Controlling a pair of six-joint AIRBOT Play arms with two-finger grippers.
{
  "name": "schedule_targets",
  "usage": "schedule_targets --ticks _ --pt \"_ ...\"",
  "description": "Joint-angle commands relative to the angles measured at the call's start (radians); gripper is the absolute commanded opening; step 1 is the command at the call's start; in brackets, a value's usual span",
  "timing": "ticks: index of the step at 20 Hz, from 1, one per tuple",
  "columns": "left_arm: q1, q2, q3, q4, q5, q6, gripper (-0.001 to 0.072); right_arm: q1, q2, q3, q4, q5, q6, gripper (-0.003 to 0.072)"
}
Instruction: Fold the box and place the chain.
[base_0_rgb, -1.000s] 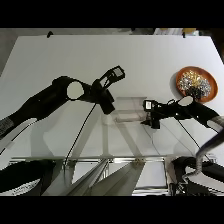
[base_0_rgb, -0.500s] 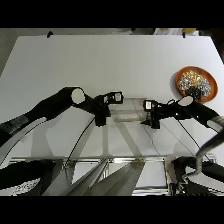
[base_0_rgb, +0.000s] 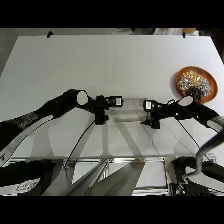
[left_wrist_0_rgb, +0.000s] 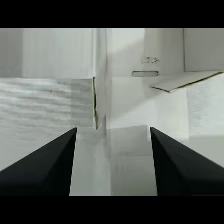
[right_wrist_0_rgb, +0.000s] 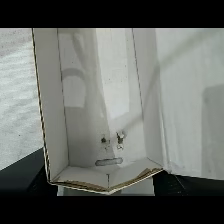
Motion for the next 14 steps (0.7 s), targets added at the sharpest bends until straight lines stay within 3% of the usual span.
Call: schedule_targets --ticks 1,6,7,10,13,14 --pt "-0.001 -0.002 0.0 -0.004 0.031 0.052 0.0513 0.0 0.001 0.0 0.0 0.0 0.0 0.0412" --pt "-0.037 -0.002 0.0 -0.086 0.008 0.212 0.0481 0.0 0.001 0.0 0.0 0.0 0.0 0.0412" --pt "-0.044 -0.002 0.0 -0.098 0.007 0.217 0.0451 0.0 0.001 0.0 0.001 0.0 0.0 0.0412" --pt "-0.051 -0.002 -0.001 -0.099 -0.038 0.217 0.0255 0.0 0.001 0.0 0.0 0.0 0.0 0.0412" --pt "-0.05 -0.002 0.0 -0.101 -0.048 0.215 0.024 0.0 0.001 0.0 0.0 0.0 0.0 0.0412" --pt "-0.05 -0.002 0.0 -0.108 -0.048 0.215 0.0206 0.0 0.001 0.0 0.001 0.0 0.0 0.0412"
